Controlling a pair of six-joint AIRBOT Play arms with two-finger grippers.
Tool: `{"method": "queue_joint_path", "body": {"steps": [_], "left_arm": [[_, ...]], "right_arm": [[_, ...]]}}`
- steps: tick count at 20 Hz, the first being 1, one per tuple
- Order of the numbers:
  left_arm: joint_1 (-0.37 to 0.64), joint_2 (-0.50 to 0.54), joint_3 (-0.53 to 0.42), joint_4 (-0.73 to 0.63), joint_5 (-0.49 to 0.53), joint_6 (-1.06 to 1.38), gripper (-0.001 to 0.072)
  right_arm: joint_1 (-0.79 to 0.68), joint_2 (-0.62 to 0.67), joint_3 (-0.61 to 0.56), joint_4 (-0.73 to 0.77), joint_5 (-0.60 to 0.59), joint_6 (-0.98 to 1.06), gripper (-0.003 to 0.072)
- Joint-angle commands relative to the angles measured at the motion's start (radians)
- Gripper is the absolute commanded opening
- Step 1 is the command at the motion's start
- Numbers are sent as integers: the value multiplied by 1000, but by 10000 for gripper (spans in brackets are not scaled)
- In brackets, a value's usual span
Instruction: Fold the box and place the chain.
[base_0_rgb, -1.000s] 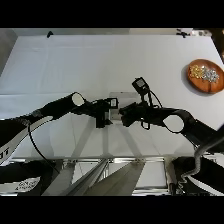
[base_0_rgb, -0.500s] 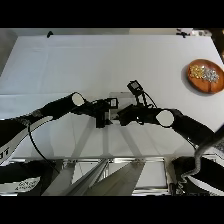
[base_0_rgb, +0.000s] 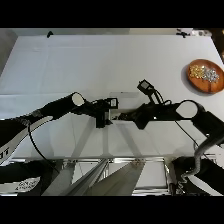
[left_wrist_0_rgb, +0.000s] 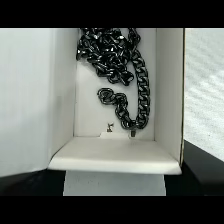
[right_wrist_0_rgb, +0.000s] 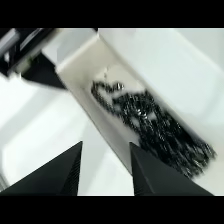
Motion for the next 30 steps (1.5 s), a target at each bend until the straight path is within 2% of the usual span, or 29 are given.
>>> {"method": "queue_joint_path", "body": {"steps": [1, 2, 5, 7, 13, 17, 23, 26, 30], "left_arm": [[0, 0, 0, 0, 0, 0, 212], [0, 0, 0, 0, 1, 0, 212], [0, 0, 0, 0, 0, 0, 212], [0, 0, 0, 0, 0, 0, 212], [0, 0, 0, 0, 0, 0, 212], [0, 0, 0, 0, 0, 0, 212], [0, 0, 0, 0, 1, 0, 212], [0, 0, 0, 0, 0, 0, 212], [0, 0, 0, 0, 1, 0, 212]], "right_arm": [[-143, 42, -1, -154, 267, -293, 367], [-151, 41, -3, -183, 243, -386, 366], [-156, -2, -3, -175, 17, -569, 367], [-156, -48, -3, -200, -44, -667, 367], [-156, -183, -3, -163, -98, -942, 366], [-153, -203, -3, -141, -73, -998, 365], [-153, -224, -3, 59, -68, -1059, 365], [-153, -238, -3, 78, -58, -1064, 360], [-153, -238, -3, 45, -48, -1063, 146]]}}
